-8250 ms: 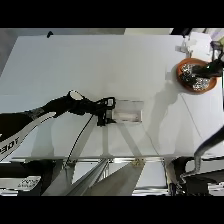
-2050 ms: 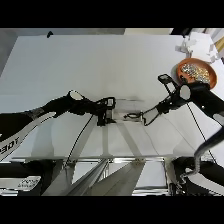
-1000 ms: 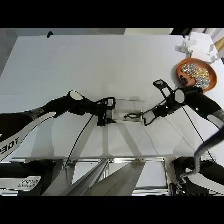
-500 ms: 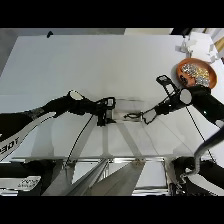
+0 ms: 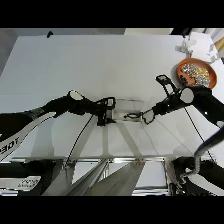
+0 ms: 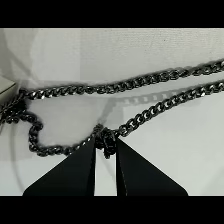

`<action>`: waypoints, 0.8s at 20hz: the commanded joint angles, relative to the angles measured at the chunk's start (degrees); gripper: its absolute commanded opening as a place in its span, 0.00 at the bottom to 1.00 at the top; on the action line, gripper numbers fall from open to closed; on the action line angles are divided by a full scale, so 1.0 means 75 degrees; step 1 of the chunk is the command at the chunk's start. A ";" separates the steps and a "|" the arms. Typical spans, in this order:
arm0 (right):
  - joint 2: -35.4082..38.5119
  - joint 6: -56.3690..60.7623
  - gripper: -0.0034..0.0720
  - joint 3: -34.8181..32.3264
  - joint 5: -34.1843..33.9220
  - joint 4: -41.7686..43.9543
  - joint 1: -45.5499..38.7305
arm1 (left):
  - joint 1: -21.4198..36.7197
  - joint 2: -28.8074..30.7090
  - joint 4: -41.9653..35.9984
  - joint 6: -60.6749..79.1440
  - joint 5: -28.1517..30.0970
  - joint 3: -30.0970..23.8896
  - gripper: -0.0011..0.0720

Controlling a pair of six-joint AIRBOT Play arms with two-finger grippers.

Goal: Fold the box and place the chain.

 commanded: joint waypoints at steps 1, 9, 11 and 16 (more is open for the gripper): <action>0.0041 -0.0038 0.07 0.0006 0.0023 0.0143 0.0009 | 0.0003 0.0000 0.0000 0.0000 0.0003 0.0003 0.03; 0.1049 -0.0041 0.07 0.0006 -0.0015 0.0137 0.0006 | 0.0003 0.0000 0.0000 0.0000 0.0003 0.0003 0.03; 0.1259 -0.0038 0.07 0.0006 0.0017 0.0143 0.0006 | 0.0003 0.0000 0.0000 0.0000 0.0003 0.0003 0.03; 0.1856 -0.0431 0.07 0.0006 0.0082 0.0784 0.0009 | 0.0003 0.0000 0.0000 0.0000 0.0003 0.0003 0.03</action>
